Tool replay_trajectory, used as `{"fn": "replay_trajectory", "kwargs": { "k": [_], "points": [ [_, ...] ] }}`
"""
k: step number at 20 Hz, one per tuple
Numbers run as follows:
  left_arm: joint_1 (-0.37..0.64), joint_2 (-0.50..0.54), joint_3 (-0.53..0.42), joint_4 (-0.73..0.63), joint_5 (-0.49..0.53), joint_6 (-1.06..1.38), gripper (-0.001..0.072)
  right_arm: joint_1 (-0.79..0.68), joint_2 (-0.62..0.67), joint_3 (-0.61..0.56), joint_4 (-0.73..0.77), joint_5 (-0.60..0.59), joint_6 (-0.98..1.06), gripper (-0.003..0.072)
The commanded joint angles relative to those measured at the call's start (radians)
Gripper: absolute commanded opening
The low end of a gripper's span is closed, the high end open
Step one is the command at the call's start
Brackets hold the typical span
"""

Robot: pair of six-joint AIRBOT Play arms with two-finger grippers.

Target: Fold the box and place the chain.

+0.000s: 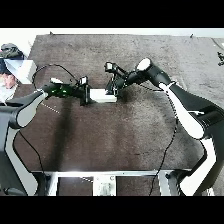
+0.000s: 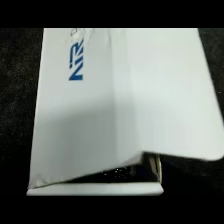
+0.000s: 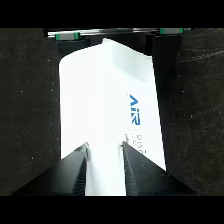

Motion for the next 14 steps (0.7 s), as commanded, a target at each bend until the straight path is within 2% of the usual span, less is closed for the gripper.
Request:
{"fn": "replay_trajectory", "kwargs": {
  "k": [1, 4, 10, 11, 12, 14],
  "points": [
    [0.001, 0.000, 0.000, 0.000, 0.000, 0.000, 0.0205, 0.002, -0.003, -0.002, -0.003, -0.056, -0.002, 0.0276],
    [0.001, 0.000, 0.000, 0.000, 0.000, 0.000, 0.0205, 0.002, -0.003, -0.002, -0.003, -0.104, -0.016, 0.0276],
    [0.001, 0.000, 0.000, 0.000, 0.000, 0.000, 0.0205, 0.002, 0.000, 0.000, -0.003, -0.063, -0.016, 0.0273],
    [0.001, 0.000, 0.000, 0.000, 0.000, 0.000, 0.0205, 0.002, 0.000, 0.000, -0.003, -0.055, -0.015, 0.0264],
    [0.001, 0.000, 0.000, 0.000, 0.000, 0.000, 0.0205, 0.002, 0.000, 0.000, -0.004, -0.049, -0.015, 0.0213],
    [0.001, 0.000, 0.000, 0.000, 0.000, 0.000, 0.0205, 0.002, 0.000, -0.002, -0.007, -0.047, -0.015, 0.0213]
  ]
}}
